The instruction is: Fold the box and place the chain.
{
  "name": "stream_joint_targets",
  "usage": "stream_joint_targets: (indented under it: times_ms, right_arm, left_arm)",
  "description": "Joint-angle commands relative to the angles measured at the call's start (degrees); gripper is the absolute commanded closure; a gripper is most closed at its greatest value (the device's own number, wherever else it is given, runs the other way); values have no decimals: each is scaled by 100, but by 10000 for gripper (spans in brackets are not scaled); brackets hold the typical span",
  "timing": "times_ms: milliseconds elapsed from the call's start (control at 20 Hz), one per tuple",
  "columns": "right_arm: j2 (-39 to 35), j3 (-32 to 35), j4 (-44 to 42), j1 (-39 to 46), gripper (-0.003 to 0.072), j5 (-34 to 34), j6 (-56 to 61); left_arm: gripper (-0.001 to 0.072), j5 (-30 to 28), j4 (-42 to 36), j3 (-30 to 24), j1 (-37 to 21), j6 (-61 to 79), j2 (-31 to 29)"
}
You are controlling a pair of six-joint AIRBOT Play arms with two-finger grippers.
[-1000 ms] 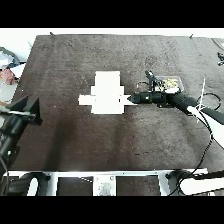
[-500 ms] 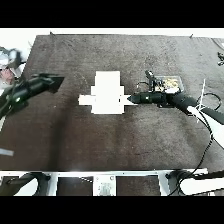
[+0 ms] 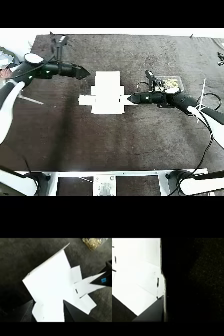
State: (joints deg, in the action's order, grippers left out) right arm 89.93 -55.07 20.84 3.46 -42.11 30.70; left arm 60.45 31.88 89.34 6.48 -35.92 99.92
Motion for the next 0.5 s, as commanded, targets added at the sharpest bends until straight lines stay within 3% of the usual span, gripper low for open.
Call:
stream_joint_targets:
  times_ms: [0,100,150,200,450]
  right_arm:
    - [2,-4,-2,-7,698,-7,-50]
    - [2,-4,-2,-7,698,-11,-74]
    - [2,-4,-2,-7,699,-13,-74]
    - [2,-4,-2,-7,699,-37,-74]
    - [2,-4,-2,-7,699,-103,-114]
  left_arm:
    - [286,721,551,1034,105,-767,872]
    - [284,1115,546,1432,105,-778,1261]
    - [237,1224,544,1596,105,-802,1427]
    - [237,1213,540,1676,105,-885,1539]
    - [237,1373,498,1731,105,-855,1770]
